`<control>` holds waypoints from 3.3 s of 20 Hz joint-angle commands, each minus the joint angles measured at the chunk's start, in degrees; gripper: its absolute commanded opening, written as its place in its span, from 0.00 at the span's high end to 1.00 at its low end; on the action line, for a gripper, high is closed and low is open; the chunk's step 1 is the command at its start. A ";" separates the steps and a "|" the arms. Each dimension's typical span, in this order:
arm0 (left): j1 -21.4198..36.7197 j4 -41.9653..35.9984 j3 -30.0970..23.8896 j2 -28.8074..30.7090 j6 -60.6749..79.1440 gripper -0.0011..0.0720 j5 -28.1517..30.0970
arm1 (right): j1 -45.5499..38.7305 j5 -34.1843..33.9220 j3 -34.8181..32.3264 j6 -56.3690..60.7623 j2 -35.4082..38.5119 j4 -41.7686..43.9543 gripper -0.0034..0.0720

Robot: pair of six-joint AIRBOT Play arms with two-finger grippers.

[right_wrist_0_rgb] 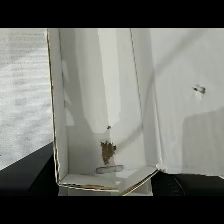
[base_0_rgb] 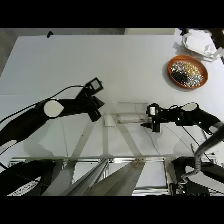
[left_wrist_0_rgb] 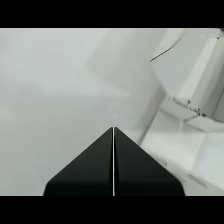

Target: Fold the box and place the chain.

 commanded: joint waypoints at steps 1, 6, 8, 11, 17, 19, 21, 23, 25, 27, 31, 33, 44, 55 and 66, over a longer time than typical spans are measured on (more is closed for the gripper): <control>7.08 -0.09 -3.93 2.27 -16.85 0.98 -8.41 | 0.00 0.02 0.02 0.04 0.00 0.02 0.42; 8.22 -10.82 -8.44 -4.13 -22.36 0.98 -9.33 | 0.02 0.02 0.02 0.04 0.00 0.02 0.42; 7.89 -16.26 -7.91 -7.80 -21.73 0.98 -9.57 | 0.02 0.02 0.02 0.04 0.00 0.02 0.42; 5.86 -17.42 -5.05 -12.85 -21.90 0.98 -11.67 | 0.02 0.02 0.02 0.04 0.00 0.02 0.42; 2.10 -18.23 0.52 -19.39 -22.40 0.98 -13.75 | 0.02 0.02 0.02 0.04 0.00 0.02 0.42; 1.25 -18.53 1.14 -19.56 -21.79 0.98 -13.81 | 0.02 0.02 0.02 0.04 0.00 0.02 0.42; 0.81 -18.51 2.16 -19.47 -21.77 0.97 -14.97 | 0.02 0.02 0.02 0.04 0.00 0.02 0.42; 0.68 -18.51 3.21 -18.75 -21.75 0.87 -16.20 | 0.02 0.02 0.02 0.04 0.00 0.02 0.42; 0.72 -18.49 3.41 -17.46 -21.49 0.78 -15.67 | 0.02 0.00 0.02 0.04 0.00 0.02 0.42; 0.66 -18.62 3.41 -16.83 -21.53 0.78 -15.56 | 0.02 0.02 0.02 0.04 0.00 0.02 0.42; -0.96 -20.09 3.69 -16.70 -21.53 0.78 -14.78 | 0.02 0.02 0.02 0.04 0.00 0.02 0.42; -1.73 -20.06 4.04 -16.70 -21.53 0.78 -13.66 | 0.02 0.02 0.02 0.04 0.00 0.02 0.42; -2.01 -19.61 4.35 -14.86 -20.50 0.77 -14.82 | 0.02 0.02 0.02 0.04 0.00 0.02 0.42; -5.38 -13.16 8.63 -16.76 -32.79 0.42 -11.17 | 0.02 0.02 0.02 0.04 0.00 0.02 0.42; -9.97 -0.70 14.40 -18.64 -47.41 0.42 -11.06 | 0.02 0.00 0.02 0.04 0.00 0.02 0.42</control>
